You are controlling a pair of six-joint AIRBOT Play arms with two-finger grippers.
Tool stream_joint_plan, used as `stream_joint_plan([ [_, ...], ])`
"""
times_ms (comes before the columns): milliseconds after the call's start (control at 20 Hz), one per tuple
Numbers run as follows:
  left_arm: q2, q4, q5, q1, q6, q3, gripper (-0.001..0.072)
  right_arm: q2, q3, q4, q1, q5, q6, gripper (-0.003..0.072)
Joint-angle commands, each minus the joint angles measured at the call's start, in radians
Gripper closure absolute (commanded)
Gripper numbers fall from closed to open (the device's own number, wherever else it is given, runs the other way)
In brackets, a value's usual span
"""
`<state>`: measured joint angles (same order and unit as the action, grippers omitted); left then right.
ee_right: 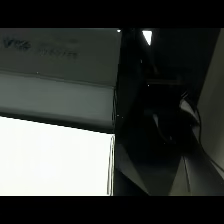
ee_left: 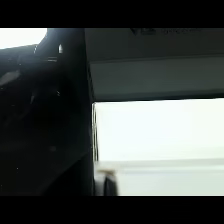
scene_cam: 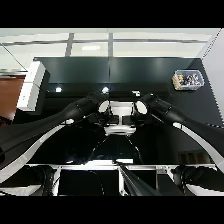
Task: Fold the box and place the chain.
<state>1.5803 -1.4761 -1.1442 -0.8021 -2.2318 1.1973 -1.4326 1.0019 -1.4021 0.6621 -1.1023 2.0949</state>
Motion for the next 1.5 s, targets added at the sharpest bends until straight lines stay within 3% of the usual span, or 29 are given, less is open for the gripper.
stream_joint_plan([
  [0, 0.001, 0.0, 0.0, 0.001, -0.001, 0.0, 0.0679, 0.0, 0.012, 0.008, -0.001, -0.003, 0.004, 0.0499],
  [100, 0.001, 0.0, 0.0, 0.001, -0.001, 0.0, 0.0679, 0.0, 0.014, 0.012, -0.001, 0.0, 0.003, 0.0476],
  [150, 0.001, 0.0, 0.003, 0.001, -0.001, 0.0, 0.0679, 0.0, 0.014, 0.01, -0.001, 0.0, 0.003, 0.0506],
  [200, 0.001, 0.0, 0.005, 0.001, -0.001, 0.0, 0.0679, 0.0, 0.014, 0.01, -0.001, 0.0, 0.004, 0.0644],
  [400, 0.001, 0.0, 0.007, 0.0, -0.001, 0.0, 0.0679, 0.0, 0.014, 0.023, -0.001, 0.002, 0.004, 0.0666],
  [450, 0.001, 0.0, 0.007, 0.0, -0.001, 0.0, 0.0679, 0.0, 0.014, 0.025, -0.001, 0.001, 0.004, 0.0654],
  [550, 0.001, 0.0, 0.007, 0.0, -0.001, 0.0, 0.0679, 0.002, 0.014, 0.026, -0.002, -0.006, 0.003, 0.0408],
  [750, 0.001, 0.0, 0.002, 0.0, -0.001, 0.0, 0.0679, 0.098, 0.014, -0.062, -0.002, -0.049, -0.058, 0.0392],
  [900, 0.001, 0.0, 0.003, 0.0, -0.001, 0.0, 0.0679, 0.296, 0.014, -0.187, -0.023, -0.053, -0.076, 0.0392],
  [1100, 0.001, 0.0, 0.011, 0.001, -0.001, 0.0, 0.0679, 0.505, 0.013, -0.61, -0.114, -0.031, -0.344, 0.0394],
  [1200, 0.001, 0.0, 0.011, 0.001, -0.001, 0.0, 0.0679, 0.505, 0.007, -0.718, -0.245, 0.059, -0.352, 0.0393],
  [1300, 0.001, 0.0, 0.011, 0.001, -0.001, 0.0, 0.0679, 0.486, -0.027, -0.671, -0.423, 0.245, -0.315, 0.0385],
  [1350, 0.001, -0.001, 0.011, 0.001, -0.001, 0.0, 0.0679, 0.463, -0.047, -0.637, -0.512, 0.332, -0.253, 0.0127],
  [1400, 0.001, -0.001, 0.015, 0.001, -0.001, 0.0, 0.0679, 0.43, -0.06, -0.583, -0.586, 0.393, -0.24, -0.0034],
  [1450, 0.001, -0.003, 0.018, 0.001, -0.001, 0.0, 0.0679, 0.377, -0.062, -0.495, -0.651, 0.433, -0.259, -0.0034],
])
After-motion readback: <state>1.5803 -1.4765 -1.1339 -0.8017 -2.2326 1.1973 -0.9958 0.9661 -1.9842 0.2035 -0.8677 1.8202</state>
